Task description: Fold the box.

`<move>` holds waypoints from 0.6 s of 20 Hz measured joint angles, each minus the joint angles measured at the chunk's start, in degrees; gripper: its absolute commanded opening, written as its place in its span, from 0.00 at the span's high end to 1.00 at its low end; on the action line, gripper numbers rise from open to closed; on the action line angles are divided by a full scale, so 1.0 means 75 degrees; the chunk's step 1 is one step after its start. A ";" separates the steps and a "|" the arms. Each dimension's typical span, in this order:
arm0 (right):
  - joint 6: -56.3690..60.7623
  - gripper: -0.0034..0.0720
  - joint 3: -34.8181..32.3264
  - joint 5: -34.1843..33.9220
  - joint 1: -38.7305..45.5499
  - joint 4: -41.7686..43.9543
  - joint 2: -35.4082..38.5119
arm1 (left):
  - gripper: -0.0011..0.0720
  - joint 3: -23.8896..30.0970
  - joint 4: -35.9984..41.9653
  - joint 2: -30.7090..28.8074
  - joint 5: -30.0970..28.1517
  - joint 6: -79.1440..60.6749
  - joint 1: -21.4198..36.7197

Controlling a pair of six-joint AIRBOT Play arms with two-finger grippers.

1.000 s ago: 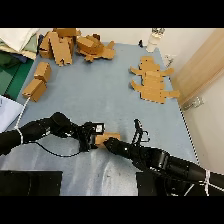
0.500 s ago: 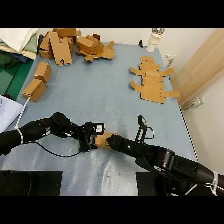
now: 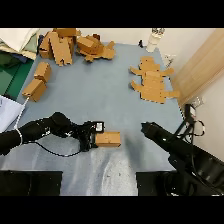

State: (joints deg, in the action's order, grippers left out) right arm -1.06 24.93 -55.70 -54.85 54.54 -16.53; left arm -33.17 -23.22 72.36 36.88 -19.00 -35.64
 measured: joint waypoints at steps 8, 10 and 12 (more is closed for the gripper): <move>-0.0303 0.95 0.0003 -0.1437 0.0000 -0.0580 0.0341 | 0.54 0.0000 -0.1303 -0.1515 -0.1478 0.3605 0.0629; -0.0350 0.95 0.0000 -0.1518 0.0000 -0.0740 0.0312 | 0.54 0.0000 -0.2101 -0.1871 -0.1699 0.4651 0.1291; -0.0382 0.95 0.0000 -0.1571 0.0000 -0.0860 0.0280 | 0.54 0.0000 -0.2818 -0.2081 -0.1865 0.5435 0.2136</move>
State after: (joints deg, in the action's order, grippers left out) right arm -3.92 24.93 -67.48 -54.85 48.10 -14.44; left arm -33.17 -44.36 56.75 22.90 21.76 -19.62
